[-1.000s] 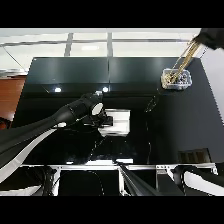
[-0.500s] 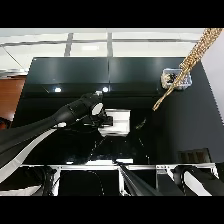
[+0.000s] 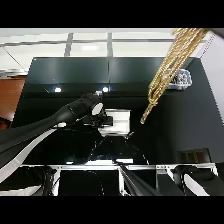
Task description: Fold the box and place the chain.
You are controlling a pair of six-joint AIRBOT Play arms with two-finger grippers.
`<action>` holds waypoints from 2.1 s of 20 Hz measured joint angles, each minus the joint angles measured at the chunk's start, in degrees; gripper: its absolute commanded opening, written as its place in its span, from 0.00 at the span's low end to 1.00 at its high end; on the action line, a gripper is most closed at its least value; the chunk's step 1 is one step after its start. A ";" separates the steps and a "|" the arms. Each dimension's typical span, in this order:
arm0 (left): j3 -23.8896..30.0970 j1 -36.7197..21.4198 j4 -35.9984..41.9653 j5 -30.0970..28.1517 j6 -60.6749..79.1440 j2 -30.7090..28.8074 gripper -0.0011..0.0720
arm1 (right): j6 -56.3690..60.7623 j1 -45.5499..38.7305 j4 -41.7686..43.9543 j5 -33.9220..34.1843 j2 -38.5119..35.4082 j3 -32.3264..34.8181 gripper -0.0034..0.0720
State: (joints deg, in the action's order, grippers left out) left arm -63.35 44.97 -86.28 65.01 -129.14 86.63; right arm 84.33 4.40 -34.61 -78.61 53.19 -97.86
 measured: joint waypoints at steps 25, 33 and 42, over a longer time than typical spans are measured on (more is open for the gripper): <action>0.00 0.00 0.00 0.09 0.00 0.00 0.05 | 4.63 21.92 -19.87 -0.59 7.04 22.80 0.06; 0.00 0.00 0.02 0.11 0.00 0.00 0.05 | 4.85 22.64 -16.02 6.14 7.23 32.79 0.06; 0.00 0.00 0.00 0.11 0.00 0.00 0.05 | 4.83 26.18 -15.21 20.39 12.35 43.63 0.34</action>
State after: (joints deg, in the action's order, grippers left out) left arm -63.35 44.97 -86.28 65.12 -129.14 86.63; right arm 89.17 30.59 -49.82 -58.22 65.54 -54.24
